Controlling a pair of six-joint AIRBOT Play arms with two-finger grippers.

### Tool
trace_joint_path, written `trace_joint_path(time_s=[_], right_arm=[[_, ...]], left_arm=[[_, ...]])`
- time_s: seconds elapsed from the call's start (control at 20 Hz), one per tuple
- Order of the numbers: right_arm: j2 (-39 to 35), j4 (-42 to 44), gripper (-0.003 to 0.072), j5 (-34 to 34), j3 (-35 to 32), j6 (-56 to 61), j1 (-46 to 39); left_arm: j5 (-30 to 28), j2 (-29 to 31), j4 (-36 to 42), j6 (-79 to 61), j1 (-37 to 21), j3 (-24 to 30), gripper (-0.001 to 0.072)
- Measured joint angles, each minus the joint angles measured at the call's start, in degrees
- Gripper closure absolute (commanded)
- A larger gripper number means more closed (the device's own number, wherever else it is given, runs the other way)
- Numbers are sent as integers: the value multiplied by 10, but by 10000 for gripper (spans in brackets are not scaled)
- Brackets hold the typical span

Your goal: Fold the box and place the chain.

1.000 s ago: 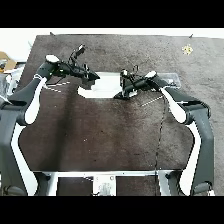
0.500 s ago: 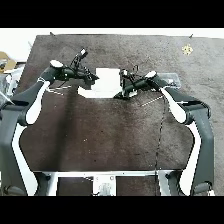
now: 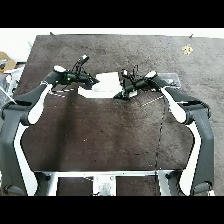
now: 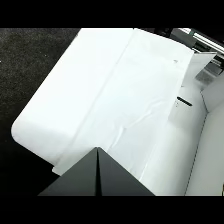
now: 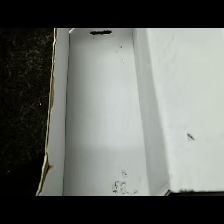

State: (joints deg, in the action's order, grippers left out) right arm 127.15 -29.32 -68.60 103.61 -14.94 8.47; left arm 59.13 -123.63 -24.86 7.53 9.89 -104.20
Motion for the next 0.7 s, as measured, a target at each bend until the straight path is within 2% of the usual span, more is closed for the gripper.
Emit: trace_joint_path(time_s=[0.45, 0.6, 0.65, 0.7], right_arm=[[0, -1, 244, 0, 0, -2, 0], [0, 0, 244, 0, 0, -1, 0], [0, 0, 244, 0, 0, -1, 0], [0, 0, 244, 0, 0, -1, 0]], left_arm=[[12, 59, -4, -4, -6, -23, 700], [46, 86, -6, -5, -19, -37, 698], [63, 91, -13, -5, -23, -40, 580], [86, 95, -31, -7, -26, -41, 177]])
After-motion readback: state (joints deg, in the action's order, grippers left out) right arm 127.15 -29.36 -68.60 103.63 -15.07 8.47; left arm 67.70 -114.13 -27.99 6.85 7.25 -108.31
